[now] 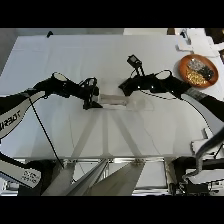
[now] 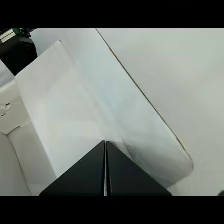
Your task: Fold the box and place the chain.
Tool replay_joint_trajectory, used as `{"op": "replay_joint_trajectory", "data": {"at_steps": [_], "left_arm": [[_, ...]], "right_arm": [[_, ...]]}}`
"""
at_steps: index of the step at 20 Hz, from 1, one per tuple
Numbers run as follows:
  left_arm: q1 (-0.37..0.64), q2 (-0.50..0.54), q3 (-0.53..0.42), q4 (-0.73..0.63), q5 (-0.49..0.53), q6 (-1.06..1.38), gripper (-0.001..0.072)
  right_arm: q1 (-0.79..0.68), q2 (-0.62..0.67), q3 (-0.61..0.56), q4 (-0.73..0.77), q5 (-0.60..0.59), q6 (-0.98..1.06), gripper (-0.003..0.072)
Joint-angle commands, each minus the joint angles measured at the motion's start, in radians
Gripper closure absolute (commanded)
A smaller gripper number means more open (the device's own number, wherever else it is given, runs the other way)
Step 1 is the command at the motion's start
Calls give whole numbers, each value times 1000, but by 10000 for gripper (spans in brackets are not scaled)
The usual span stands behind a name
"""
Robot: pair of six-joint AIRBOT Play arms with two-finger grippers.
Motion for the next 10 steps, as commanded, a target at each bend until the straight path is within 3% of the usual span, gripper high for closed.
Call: {"op": "replay_joint_trajectory", "data": {"at_steps": [1,6,10], "left_arm": [[0,0,0,-1,2,0,535],[0,0,0,-1,2,0,535],[0,0,0,-1,2,0,535]], "right_arm": [[1,20,1,5,90,3,679],[1,163,1,-11,166,2,678],[-1,286,1,-244,188,-8,668]]}}
